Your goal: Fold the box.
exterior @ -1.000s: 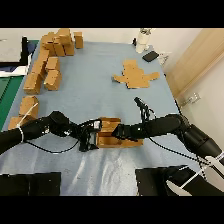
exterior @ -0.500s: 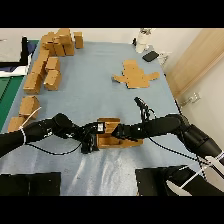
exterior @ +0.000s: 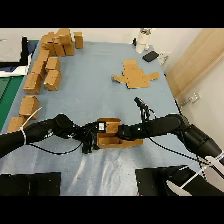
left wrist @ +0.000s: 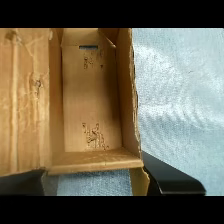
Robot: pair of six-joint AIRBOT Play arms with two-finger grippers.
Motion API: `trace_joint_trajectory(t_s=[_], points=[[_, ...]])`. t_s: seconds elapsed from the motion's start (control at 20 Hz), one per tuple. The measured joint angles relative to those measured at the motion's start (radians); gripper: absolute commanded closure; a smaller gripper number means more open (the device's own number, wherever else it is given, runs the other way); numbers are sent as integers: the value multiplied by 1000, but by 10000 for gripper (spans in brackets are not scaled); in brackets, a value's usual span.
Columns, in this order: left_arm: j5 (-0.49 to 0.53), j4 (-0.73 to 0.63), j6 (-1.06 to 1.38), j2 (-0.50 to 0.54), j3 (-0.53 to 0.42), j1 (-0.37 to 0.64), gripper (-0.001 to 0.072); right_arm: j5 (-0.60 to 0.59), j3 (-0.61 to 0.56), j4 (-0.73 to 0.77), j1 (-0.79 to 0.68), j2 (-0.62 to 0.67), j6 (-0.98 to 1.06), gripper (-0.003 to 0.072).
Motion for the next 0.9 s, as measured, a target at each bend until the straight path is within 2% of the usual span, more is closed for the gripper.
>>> trace_joint_trajectory(t_s=[0.3,0.7,0.9], points=[[2,1,-3,0,0,-1,192,66,22,14,0,-60,-47,682],[3,-6,-3,0,0,-1,192,114,170,14,0,-387,-292,683],[3,-7,-3,0,0,-1,192,100,187,9,0,-470,-393,683]])
